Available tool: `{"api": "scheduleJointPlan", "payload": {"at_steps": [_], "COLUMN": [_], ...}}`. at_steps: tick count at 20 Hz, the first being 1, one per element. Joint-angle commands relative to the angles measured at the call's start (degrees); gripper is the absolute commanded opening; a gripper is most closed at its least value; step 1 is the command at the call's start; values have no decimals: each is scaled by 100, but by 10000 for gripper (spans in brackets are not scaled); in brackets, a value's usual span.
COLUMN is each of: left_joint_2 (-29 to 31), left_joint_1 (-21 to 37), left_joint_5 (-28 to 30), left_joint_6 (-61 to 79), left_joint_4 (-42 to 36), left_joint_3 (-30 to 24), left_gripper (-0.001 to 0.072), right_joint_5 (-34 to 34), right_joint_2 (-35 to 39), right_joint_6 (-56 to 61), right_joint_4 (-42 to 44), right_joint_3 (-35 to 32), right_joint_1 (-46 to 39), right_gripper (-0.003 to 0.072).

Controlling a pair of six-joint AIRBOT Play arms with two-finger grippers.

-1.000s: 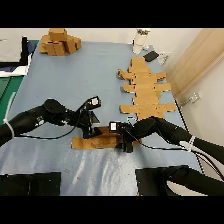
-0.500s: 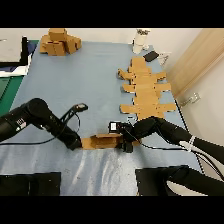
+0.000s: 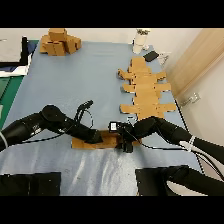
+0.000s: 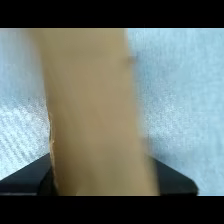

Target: Fold the box.

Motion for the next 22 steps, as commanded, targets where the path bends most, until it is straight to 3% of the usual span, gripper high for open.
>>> {"api": "scheduleJointPlan", "payload": {"at_steps": [1,5,12,22], "left_joint_2": [-356,-586,-1071,-1025], "left_joint_1": [-46,-46,-33,109], "left_joint_5": [660,1150,1178,981], "left_joint_6": [-33,-39,-83,160], "left_joint_4": [-214,42,479,702], "left_joint_3": [195,367,431,728], "left_gripper": [11,11,11,11], "right_joint_5": [-2,-4,0,2], "right_joint_2": [-2,-2,-2,-2], "right_joint_6": [0,0,0,0], "right_joint_4": [15,13,11,9], "right_joint_3": [0,0,0,0], "right_joint_1": [4,7,4,4], "right_gripper": [502,502,502,502]}}
